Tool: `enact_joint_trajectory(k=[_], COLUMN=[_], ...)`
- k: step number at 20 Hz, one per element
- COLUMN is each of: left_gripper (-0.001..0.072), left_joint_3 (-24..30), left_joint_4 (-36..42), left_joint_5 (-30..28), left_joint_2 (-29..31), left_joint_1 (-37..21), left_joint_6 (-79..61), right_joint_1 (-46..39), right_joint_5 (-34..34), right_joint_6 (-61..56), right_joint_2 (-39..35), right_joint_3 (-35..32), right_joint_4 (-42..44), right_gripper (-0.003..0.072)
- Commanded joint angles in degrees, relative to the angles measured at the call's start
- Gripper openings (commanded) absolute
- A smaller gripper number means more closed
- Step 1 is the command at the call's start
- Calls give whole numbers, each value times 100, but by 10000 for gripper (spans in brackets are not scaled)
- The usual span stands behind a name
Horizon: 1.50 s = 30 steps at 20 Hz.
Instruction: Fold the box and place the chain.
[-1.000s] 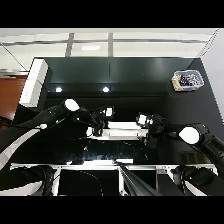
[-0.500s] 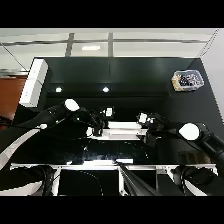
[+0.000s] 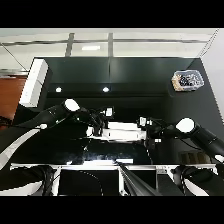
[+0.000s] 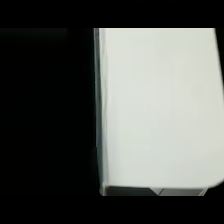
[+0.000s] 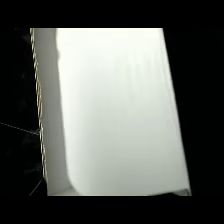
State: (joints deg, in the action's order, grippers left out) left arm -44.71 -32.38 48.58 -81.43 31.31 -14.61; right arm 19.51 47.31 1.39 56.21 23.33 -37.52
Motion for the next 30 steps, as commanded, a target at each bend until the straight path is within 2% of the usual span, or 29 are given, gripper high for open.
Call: enact_joint_trajectory(k=[1,17,30], left_gripper=[24,23,24], left_joint_3=[2,2,2], left_joint_4=[0,-11,-15], left_joint_5=[-7,-33,-33], left_joint_2=[-2,13,11], left_joint_1=[2,-37,-116], left_joint_6=[9,7,7], right_joint_1=[-22,-22,-22], right_joint_5=[-160,-195,-463], right_joint_6=[262,599,1200], right_joint_2=[63,122,636], right_joint_3=[-98,-98,-98], right_joint_4=[114,216,448], right_gripper=[704,704,704])
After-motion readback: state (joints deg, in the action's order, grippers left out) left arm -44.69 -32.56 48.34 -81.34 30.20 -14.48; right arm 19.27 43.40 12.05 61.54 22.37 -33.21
